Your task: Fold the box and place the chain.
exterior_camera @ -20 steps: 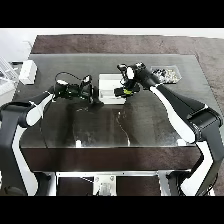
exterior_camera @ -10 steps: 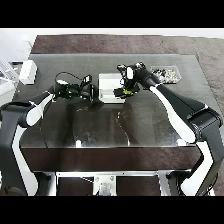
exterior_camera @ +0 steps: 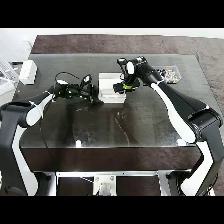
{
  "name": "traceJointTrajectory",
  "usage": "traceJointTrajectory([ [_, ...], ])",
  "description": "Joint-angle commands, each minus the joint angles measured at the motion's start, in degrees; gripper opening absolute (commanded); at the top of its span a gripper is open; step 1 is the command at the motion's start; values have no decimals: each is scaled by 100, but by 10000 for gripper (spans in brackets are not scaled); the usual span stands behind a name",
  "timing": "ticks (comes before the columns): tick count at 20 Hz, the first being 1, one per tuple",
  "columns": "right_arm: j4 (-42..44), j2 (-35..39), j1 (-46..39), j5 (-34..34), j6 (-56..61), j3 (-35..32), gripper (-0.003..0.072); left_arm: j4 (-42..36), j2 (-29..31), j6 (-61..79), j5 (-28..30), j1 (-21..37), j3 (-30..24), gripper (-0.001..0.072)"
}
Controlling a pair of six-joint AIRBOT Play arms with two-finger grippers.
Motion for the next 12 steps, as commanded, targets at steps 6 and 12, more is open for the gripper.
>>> traceJointTrajectory([
  [6, -52, -7, 0, 210, 114, 28, 426, 9, 2, 7, 0, 2, 0, 522],
  [12, -50, -85, 0, 66, 199, -142, 364, 9, 2, 7, 2, 2, 0, 522],
])
